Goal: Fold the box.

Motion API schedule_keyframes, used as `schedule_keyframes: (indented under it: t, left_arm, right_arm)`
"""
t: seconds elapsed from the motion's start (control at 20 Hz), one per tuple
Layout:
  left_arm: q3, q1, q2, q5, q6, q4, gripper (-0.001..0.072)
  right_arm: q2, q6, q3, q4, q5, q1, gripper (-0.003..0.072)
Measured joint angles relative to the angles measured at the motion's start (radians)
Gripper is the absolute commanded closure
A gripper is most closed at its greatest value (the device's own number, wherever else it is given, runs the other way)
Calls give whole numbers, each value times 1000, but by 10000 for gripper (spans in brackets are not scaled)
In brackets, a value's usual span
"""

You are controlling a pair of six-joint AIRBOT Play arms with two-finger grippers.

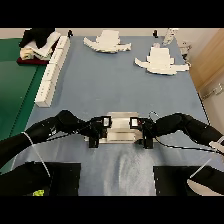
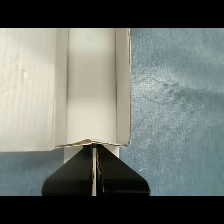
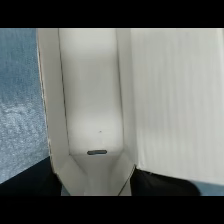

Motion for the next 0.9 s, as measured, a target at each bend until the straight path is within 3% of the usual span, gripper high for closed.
schedule_keyframes:
  t: [0.55,0.65,0.9]
  left_arm:
    - [0,-18,-2,27,18,-41,651]
    - [0,-18,-2,26,18,-42,182]
    - [0,-18,-2,23,-3,-42,169]
  right_arm:
    - [0,0,0,0,0,0,149]
    - [0,0,0,0,0,0,150]
    - [0,-2,0,0,0,0,149]
